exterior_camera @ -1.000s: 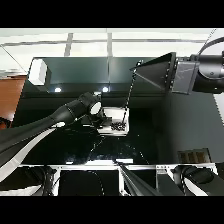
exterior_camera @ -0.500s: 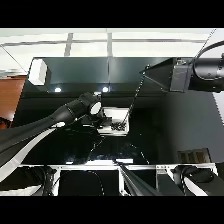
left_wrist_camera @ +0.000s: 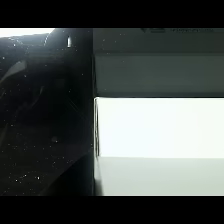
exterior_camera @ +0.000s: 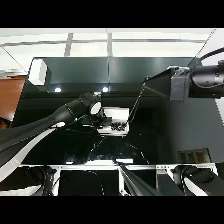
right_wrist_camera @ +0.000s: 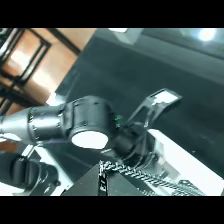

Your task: Fold the box and place the chain.

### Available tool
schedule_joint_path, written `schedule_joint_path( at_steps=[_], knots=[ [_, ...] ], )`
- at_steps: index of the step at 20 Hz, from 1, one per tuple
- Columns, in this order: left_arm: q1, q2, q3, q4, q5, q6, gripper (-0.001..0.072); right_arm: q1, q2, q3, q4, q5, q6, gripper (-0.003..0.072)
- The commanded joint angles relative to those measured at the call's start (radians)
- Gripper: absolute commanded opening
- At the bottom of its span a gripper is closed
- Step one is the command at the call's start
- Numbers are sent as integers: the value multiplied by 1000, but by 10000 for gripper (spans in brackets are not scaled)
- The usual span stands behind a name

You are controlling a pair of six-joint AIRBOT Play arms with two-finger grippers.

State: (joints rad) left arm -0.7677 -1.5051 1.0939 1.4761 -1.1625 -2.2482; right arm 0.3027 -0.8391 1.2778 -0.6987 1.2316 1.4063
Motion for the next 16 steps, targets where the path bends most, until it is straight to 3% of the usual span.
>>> schedule_joint_path(
  at_steps=[1, 8, 13, 16],
  knots=[
    [0, 0, 0, 0, 0, 0, 26, 51, -3, -1, 13, -50, -1, 16],
    [0, 0, 0, 0, 0, 0, 26, 86, -13, -1, 67, -192, -20, 16],
    [0, 0, 0, 0, 0, 0, 26, 86, -27, -16, -1, -156, -21, 16],
    [0, 0, 0, 0, 0, 0, 26, 105, -51, -114, -2, -144, 8, 17]
  ],
)
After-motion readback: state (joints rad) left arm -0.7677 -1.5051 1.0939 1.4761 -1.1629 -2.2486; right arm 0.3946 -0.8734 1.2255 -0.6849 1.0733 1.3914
